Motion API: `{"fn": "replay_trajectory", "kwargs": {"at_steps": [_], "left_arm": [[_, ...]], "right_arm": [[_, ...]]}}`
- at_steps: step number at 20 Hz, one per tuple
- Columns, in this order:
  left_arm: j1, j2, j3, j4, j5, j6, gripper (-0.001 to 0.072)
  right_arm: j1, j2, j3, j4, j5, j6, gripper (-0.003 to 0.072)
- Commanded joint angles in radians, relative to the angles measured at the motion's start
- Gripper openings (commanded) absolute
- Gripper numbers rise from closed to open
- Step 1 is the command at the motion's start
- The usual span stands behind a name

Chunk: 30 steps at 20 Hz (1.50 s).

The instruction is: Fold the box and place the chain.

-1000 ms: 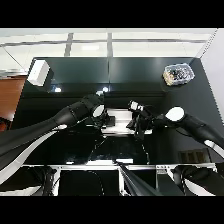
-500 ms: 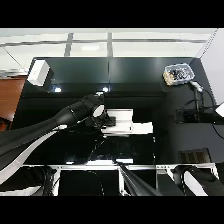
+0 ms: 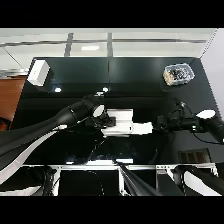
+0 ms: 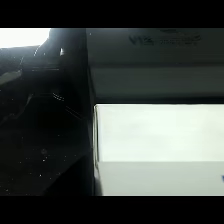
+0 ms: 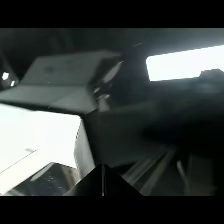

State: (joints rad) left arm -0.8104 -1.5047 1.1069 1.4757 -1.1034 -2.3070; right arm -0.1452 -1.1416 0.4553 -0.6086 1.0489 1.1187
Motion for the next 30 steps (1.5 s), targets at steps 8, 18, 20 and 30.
{"fn": "replay_trajectory", "kwargs": {"at_steps": [8,18,20,30], "left_arm": [[0.001,0.0,0.001,0.0,-0.001,0.0,0.0026],[0.001,0.0,0.001,0.0,-0.001,-0.001,0.0025],[0.001,0.0,0.001,0.0,-0.001,0.0,0.0026],[0.001,0.0,0.001,0.0,-0.001,0.0,0.0026]], "right_arm": [[0.122,-0.051,0.063,0.27,0.126,-0.223,0.0019],[0.263,-0.051,0.139,0.029,0.095,-0.12,0.0537],[0.29,-0.051,0.15,0.031,0.07,-0.12,0.0461],[0.472,-0.051,0.29,-0.129,-0.04,0.167,0.0336]]}}
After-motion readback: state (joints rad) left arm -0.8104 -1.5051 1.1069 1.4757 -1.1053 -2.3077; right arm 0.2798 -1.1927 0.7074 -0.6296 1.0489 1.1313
